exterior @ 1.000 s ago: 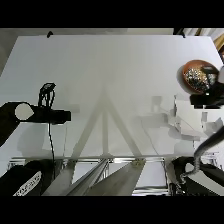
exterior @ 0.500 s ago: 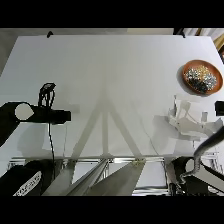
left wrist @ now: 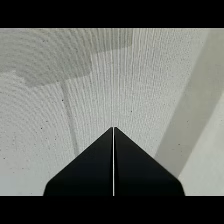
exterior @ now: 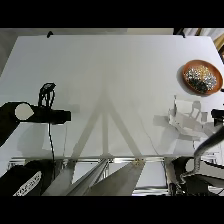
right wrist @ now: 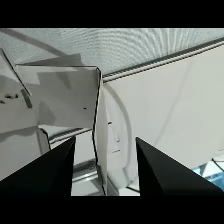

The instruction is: Fold the box and place the chain.

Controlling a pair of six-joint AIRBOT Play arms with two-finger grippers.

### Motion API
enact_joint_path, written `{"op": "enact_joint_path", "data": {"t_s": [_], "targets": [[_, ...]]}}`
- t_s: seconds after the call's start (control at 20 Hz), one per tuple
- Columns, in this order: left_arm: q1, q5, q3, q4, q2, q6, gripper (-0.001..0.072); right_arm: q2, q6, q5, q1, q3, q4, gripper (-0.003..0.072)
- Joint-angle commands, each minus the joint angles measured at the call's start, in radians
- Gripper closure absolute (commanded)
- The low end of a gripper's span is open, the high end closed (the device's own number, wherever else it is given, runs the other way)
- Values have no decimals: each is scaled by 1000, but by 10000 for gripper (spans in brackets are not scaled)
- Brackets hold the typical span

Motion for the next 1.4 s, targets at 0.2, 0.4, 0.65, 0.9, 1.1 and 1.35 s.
{"op": "enact_joint_path", "data": {"t_s": [0.2,0.4,0.65,0.9,1.1,1.35], "targets": [[-1,0,0,0,0,0,699,-29,-47,20,6,-1,58,671],[-1,0,0,0,0,0,699,116,-143,-48,121,-9,176,672],[-1,0,0,0,0,0,699,392,-200,-158,307,-150,558,672],[-1,0,0,0,0,0,699,585,-209,-337,492,-366,724,672],[-1,0,0,0,0,0,699,593,-207,-423,650,-479,747,671],[-1,94,0,0,0,0,699,592,-164,-570,826,-532,746,670]]}}
